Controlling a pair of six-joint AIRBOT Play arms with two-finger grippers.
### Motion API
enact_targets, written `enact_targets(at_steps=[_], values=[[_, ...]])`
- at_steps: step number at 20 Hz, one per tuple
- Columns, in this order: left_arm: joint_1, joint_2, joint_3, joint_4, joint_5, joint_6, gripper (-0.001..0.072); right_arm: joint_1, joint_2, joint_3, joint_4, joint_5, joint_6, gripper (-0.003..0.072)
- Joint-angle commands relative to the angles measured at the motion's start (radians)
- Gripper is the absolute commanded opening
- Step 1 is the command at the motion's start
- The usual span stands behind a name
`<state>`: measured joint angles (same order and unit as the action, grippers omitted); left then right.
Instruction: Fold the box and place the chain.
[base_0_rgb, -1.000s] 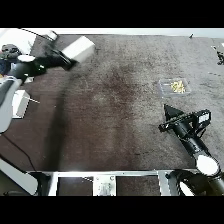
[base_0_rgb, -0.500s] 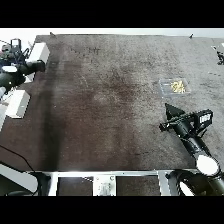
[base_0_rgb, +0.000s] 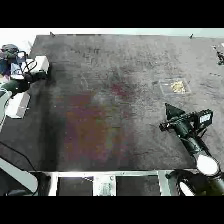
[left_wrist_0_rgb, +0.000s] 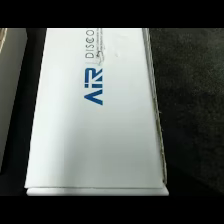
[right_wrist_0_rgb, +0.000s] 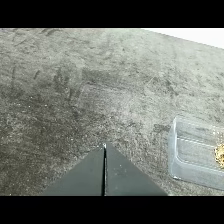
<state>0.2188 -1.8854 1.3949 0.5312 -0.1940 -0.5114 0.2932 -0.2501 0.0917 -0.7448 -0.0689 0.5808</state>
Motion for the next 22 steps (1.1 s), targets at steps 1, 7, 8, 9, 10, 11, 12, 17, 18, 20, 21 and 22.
enact_targets(at_steps=[1, 7, 8, 9, 10, 11, 12, 17, 18, 20, 21, 22], values=[[0.001, -0.060, -0.002, 0.011, 0.066, 0.023, 0.0012, 0.001, 0.001, 0.000, 0.000, 0.000, 0.000, 0.0015], [0.001, -0.064, -0.001, 0.012, 0.056, 0.081, 0.0280, 0.001, 0.001, 0.000, 0.000, 0.000, 0.000, 0.0015], [0.001, -0.064, 0.000, 0.010, 0.054, 0.082, 0.0631, 0.001, 0.001, 0.000, 0.000, 0.000, 0.000, 0.0016], [0.001, -0.063, 0.000, 0.008, 0.055, 0.082, 0.0720, 0.001, 0.001, 0.000, 0.000, 0.000, 0.000, 0.0015], [0.001, -0.060, 0.000, 0.008, 0.054, 0.082, 0.0720, 0.001, 0.001, 0.000, 0.000, 0.000, 0.000, 0.0015], [0.001, -0.054, 0.000, 0.008, 0.056, 0.084, 0.0720, 0.001, 0.001, 0.000, 0.000, 0.000, 0.000, 0.0016], [0.001, -0.052, 0.009, 0.008, 0.053, 0.083, 0.0720, 0.001, 0.001, 0.000, 0.000, 0.000, 0.000, 0.0015], [0.001, -0.052, 0.100, 0.008, -0.091, 0.082, 0.0720, 0.001, 0.001, 0.000, 0.000, 0.000, 0.000, 0.0016], [0.001, -0.052, 0.120, 0.008, -0.115, 0.081, 0.0720, 0.001, 0.001, 0.000, 0.000, 0.000, 0.000, 0.0015], [0.001, -0.030, 0.138, 0.008, -0.107, 0.082, 0.0720, 0.001, 0.001, 0.000, 0.000, 0.000, 0.000, 0.0016], [0.001, -0.011, 0.139, 0.009, -0.090, 0.083, 0.0720, 0.001, 0.001, 0.000, 0.000, 0.000, 0.000, 0.0015], [0.001, 0.008, 0.140, 0.011, -0.069, 0.083, 0.0720, 0.001, 0.001, 0.000, 0.000, 0.000, 0.000, 0.0015]])
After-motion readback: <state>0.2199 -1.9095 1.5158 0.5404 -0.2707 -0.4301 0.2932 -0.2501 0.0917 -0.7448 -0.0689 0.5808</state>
